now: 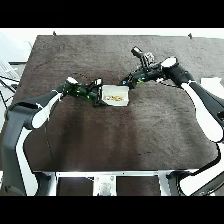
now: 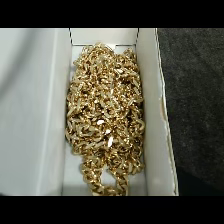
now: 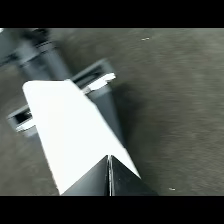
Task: Fold the box and place the chain.
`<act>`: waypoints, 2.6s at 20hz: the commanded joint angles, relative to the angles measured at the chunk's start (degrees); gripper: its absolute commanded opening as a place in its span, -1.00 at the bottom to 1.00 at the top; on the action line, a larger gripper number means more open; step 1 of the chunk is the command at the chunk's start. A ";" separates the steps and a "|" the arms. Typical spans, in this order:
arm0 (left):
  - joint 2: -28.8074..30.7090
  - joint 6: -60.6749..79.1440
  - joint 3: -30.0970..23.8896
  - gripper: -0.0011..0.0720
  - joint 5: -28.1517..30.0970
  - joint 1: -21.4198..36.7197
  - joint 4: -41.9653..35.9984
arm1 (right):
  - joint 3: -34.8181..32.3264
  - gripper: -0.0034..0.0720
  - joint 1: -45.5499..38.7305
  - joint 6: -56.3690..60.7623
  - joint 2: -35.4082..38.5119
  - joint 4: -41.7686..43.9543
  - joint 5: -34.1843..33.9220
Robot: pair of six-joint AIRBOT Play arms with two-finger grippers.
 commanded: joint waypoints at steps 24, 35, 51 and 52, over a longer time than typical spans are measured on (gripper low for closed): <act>0.04 0.00 0.00 -0.18 0.07 -0.02 0.02 | 1.51 0.31 3.52 -4.24 -0.81 -9.40 5.90; 0.04 0.00 0.00 -0.18 0.04 -0.02 0.02 | 1.51 0.31 3.76 -4.81 -1.95 -10.93 5.90; 0.04 0.00 0.00 -0.18 0.02 -0.02 0.02 | 1.64 0.30 5.05 -6.05 -2.21 -12.87 4.85; 0.04 0.00 0.00 -0.18 0.04 -0.02 0.02 | 1.70 0.30 5.44 -6.08 -2.19 -13.57 4.85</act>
